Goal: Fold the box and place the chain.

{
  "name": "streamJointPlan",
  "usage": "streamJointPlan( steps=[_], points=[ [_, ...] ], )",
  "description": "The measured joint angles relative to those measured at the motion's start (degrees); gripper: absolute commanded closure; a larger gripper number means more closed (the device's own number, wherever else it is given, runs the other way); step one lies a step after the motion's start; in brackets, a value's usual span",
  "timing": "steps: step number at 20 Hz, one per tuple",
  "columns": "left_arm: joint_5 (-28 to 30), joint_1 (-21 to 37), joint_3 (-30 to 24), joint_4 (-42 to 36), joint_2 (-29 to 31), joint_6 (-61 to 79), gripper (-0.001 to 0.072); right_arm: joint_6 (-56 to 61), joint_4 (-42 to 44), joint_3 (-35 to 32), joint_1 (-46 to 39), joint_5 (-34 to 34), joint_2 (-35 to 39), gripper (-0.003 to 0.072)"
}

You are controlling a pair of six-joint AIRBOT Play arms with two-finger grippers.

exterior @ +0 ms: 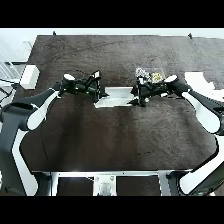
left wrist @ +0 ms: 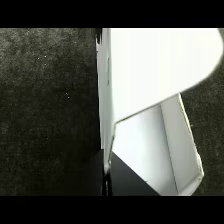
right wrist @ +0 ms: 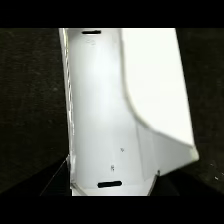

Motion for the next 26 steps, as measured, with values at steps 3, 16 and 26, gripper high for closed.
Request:
streamJointPlan(
  steps=[3, 16, 26],
  points=[
    [0.2, 0.0, 0.0, 0.0, 0.0, 0.0, 0.0687, 0.0, -0.1, 1.7, 0.3, 2.0, -1.9, 0.0085],
    [1.7, 0.0, 0.0, -0.1, 0.0, 0.0, 0.0687, 0.0, -0.2, 5.2, 1.2, 3.6, -5.8, 0.0085],
    [1.9, 0.0, 0.0, -0.1, 0.0, 0.0, 0.0687, 0.1, 2.6, 5.5, 1.4, 3.5, -6.7, 0.0085]
  ],
)
